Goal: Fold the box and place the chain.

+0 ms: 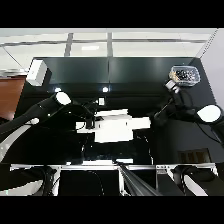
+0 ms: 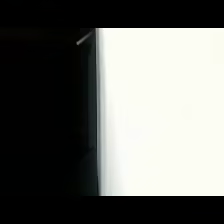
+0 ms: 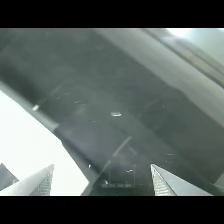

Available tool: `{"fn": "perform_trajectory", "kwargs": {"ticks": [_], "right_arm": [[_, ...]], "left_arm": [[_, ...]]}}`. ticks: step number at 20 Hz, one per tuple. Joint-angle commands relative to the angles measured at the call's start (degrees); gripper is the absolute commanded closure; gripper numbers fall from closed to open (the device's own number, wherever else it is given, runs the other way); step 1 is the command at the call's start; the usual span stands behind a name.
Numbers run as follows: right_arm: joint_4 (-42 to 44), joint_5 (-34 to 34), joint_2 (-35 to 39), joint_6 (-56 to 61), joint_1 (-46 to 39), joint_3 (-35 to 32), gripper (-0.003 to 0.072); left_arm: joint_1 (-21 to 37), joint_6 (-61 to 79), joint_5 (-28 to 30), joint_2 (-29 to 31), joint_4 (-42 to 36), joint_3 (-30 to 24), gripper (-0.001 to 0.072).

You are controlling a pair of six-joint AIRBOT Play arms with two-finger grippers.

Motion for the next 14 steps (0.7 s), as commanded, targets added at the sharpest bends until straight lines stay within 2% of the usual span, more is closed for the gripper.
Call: {"fn": "perform_trajectory", "kwargs": {"ticks": [1,4,8,14], "right_arm": [[0.2,1.4,-0.9,-8.5,5.0,-2.2,-0.0013],[0.1,0.5,-1.8,-16.4,10.8,-4.7,-0.0012],[-0.1,-5.5,-1.8,-22.2,18.0,-8.0,-0.0012],[-0.1,-7.2,-2.2,-25.6,22.7,-10.5,-0.0012]], "left_arm": [[-0.6,1.0,0.9,-1.7,0.5,-0.1,0.0685],[-0.7,-0.5,1.0,-1.8,0.5,-0.1,0.0685],[-0.8,-0.5,1.0,-1.8,0.5,-0.1,0.0685],[-0.8,-0.5,1.0,-1.8,0.5,-0.1,0.0685]]}}
